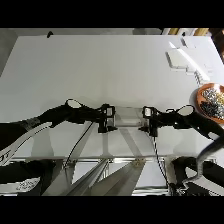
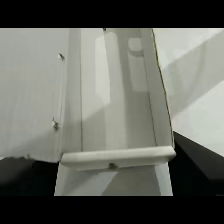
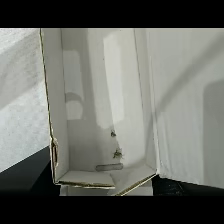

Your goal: Fold the box and place the chain.

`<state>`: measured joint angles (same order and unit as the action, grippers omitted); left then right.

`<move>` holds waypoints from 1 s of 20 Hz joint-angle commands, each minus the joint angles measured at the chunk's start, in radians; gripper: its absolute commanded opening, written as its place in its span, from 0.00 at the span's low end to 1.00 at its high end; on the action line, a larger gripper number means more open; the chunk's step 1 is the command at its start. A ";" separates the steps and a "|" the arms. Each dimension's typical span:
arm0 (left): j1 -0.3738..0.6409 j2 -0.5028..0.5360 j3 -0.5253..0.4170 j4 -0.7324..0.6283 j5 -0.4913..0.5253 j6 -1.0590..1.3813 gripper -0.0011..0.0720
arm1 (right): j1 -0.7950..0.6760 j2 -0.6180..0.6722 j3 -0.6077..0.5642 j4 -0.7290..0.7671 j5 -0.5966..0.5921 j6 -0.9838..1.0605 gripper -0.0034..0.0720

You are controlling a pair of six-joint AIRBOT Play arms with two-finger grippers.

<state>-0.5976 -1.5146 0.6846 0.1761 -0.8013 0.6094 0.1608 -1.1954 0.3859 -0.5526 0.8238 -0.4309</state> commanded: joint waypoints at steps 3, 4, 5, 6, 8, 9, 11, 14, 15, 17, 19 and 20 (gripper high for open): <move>-0.003 -0.018 0.026 0.125 -0.048 -0.119 0.97 | 0.000 0.001 0.000 0.000 0.000 0.000 0.57; -0.002 -0.018 0.026 0.155 -0.048 -0.156 0.97 | 0.000 0.001 0.000 0.000 0.000 0.000 0.57; -0.002 -0.018 0.026 0.177 -0.048 -0.180 0.97 | 0.000 0.001 0.000 0.000 0.000 0.000 0.57; -0.002 -0.018 0.026 0.179 -0.045 -0.188 0.97 | 0.000 0.001 0.000 0.000 0.000 0.000 0.57; -0.002 -0.018 0.026 0.177 -0.037 -0.191 0.97 | 0.000 0.001 0.000 0.000 0.000 0.000 0.57; -0.003 -0.018 0.026 0.177 -0.033 -0.192 0.97 | 0.000 0.001 0.000 0.000 0.000 0.000 0.57; -0.004 -0.018 0.026 0.176 -0.023 -0.201 0.97 | 0.000 0.001 0.000 0.000 0.000 0.000 0.57; -0.005 -0.018 0.026 0.159 0.003 -0.217 0.96 | 0.000 0.001 0.000 0.000 0.000 0.000 0.57; -0.004 -0.018 0.026 0.152 0.011 -0.222 0.96 | 0.000 0.001 0.000 0.000 0.000 0.000 0.57; -0.005 -0.017 0.026 0.146 0.021 -0.228 0.96 | 0.000 0.001 0.000 0.000 0.000 0.000 0.57; -0.005 -0.017 0.026 0.147 0.020 -0.228 0.96 | 0.000 0.001 0.000 0.000 0.000 0.000 0.57; -0.005 -0.017 0.026 0.147 0.020 -0.227 0.96 | 0.000 0.001 0.001 0.000 0.000 0.000 0.57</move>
<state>-0.6018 -1.5314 0.7090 0.3267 -0.7952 0.3885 0.1612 -1.1954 0.3855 -0.5518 0.8227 -0.4305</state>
